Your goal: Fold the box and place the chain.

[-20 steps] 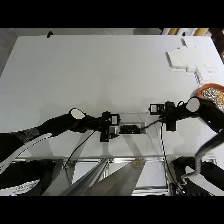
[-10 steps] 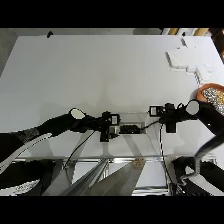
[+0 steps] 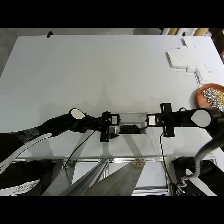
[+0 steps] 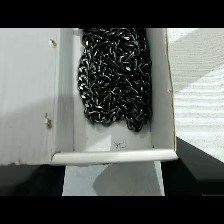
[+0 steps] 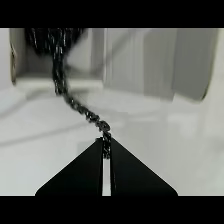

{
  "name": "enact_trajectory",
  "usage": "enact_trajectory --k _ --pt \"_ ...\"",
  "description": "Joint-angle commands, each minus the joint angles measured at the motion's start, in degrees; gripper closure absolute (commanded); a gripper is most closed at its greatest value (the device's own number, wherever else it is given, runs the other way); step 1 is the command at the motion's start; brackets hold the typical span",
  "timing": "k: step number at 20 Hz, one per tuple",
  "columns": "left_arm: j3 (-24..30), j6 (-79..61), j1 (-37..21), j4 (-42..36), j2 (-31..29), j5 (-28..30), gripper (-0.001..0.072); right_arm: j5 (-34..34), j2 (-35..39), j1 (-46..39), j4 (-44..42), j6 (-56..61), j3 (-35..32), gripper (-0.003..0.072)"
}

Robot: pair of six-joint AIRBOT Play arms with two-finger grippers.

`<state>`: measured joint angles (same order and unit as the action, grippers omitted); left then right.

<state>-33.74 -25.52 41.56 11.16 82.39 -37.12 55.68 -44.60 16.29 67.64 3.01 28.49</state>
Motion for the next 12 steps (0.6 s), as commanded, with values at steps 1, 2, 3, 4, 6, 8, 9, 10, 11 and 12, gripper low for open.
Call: enact_trajectory --k 1,2,3,4,6,8,9,10,11,12 --pt "0.02 -0.02 -0.02 0.0 -0.04 0.0 0.0435 -0.79 4.5 3.23 -14.08 -1.81 0.04 0.067" --pt "0.02 -0.02 -0.02 0.0 -0.04 0.0 0.0435 -1.36 4.81 3.78 -19.56 -3.32 0.04 0.067" --pt "0.02 0.0 -0.02 0.0 -0.04 0.0 0.0435 -1.64 4.81 4.28 -24.37 -5.14 0.02 0.067" --pt "0.02 0.0 -0.02 0.0 -0.04 0.0 0.0435 -1.97 4.68 4.94 -28.98 -6.93 0.02 0.067" --pt "0.02 -0.02 -0.02 0.0 -0.04 0.0 0.0435 -2.95 4.04 6.78 -34.97 -9.31 0.02 0.0669" --pt "0.02 -0.02 -0.02 0.0 -0.04 0.0 0.0435 -4.79 2.89 9.6 -35.17 -9.53 0.02 0.0669" --pt "0.02 0.0 -0.02 0.0 -0.04 0.0 0.0435 -5.81 2.03 10.95 -34.45 -9.53 0.02 0.0669" --pt "0.02 -0.02 -0.02 0.0 -0.04 0.0 0.0435 -6.71 0.83 12.15 -33.83 -9.51 0.02 0.0669" --pt "0.02 -0.02 -0.02 0.0 -0.04 0.02 0.0435 -7.56 -0.37 13.05 -33.16 -9.51 0.02 0.0669" --pt "0.02 0.0 -0.02 0.0 -0.04 0.0 0.0435 -8.46 -1.79 13.77 -32.54 -9.44 0.02 0.0669"
